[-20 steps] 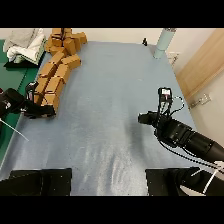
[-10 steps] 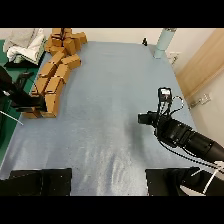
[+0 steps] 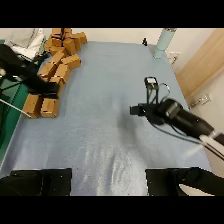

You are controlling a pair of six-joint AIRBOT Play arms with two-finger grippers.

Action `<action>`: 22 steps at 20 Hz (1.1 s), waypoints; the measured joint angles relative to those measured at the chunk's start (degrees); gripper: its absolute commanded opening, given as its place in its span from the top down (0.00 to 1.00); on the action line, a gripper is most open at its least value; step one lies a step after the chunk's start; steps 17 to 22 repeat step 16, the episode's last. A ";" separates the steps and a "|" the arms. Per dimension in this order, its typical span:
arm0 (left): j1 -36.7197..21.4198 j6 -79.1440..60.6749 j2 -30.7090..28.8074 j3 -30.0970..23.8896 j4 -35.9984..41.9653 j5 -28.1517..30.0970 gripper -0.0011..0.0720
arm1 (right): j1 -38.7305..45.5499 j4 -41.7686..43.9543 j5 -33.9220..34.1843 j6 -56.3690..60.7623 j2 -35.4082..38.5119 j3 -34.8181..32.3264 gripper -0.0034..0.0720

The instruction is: Fold the box.

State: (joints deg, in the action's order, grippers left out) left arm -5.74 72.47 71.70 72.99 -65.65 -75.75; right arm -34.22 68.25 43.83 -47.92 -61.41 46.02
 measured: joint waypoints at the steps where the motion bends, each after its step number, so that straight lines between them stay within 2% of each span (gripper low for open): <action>1: 3.39 -0.28 0.37 0.17 0.15 2.23 0.97 | 1.44 4.92 0.81 -4.79 -3.23 3.76 0.95; 5: 15.08 -0.35 3.80 0.42 0.11 9.01 0.97 | 4.85 21.70 6.03 -19.61 -15.39 16.52 0.95; 9: 21.00 0.63 7.28 0.46 0.04 11.45 0.97 | 5.64 30.75 9.64 -25.99 -22.75 22.23 0.95; 15: 23.67 0.83 8.76 0.48 0.17 12.48 0.97 | 6.01 34.40 11.76 -28.50 -25.62 24.13 0.95; 22: 23.71 0.83 8.83 0.46 0.28 12.52 0.97 | 5.99 34.62 11.96 -28.63 -25.75 24.20 0.95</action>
